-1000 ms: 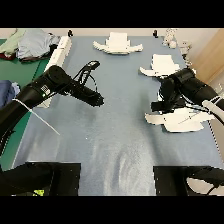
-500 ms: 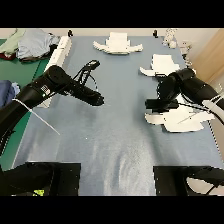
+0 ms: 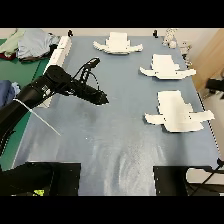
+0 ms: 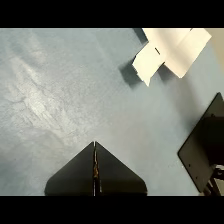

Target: Fold the box.

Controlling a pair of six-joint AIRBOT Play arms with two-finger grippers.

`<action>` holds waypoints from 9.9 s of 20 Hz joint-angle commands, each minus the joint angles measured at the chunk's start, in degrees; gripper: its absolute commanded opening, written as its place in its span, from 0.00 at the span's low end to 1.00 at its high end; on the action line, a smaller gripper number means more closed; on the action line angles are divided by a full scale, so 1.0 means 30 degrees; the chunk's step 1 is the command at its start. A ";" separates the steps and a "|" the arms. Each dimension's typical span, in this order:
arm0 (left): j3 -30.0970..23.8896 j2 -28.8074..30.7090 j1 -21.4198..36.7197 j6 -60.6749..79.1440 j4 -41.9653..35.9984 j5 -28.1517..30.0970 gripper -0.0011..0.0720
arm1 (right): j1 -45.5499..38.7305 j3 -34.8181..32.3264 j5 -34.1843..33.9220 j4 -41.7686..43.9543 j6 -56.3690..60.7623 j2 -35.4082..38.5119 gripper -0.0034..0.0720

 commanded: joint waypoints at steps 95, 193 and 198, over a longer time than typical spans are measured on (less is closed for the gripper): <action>-0.1668 -0.7919 0.3840 0.4714 -0.4255 -0.7949 0.12 | 1.1635 -2.0327 0.8801 1.7529 -0.8925 1.2218 0.05; -1.2815 0.5778 -0.7023 2.7088 -0.8655 1.1322 0.03 | 1.1358 -1.5096 1.0637 0.1603 0.8429 1.1832 0.64; -1.2815 0.5770 -0.7023 2.6993 -0.8692 1.1183 0.03 | 1.1358 -1.5096 1.0637 0.1690 0.8429 1.1832 0.64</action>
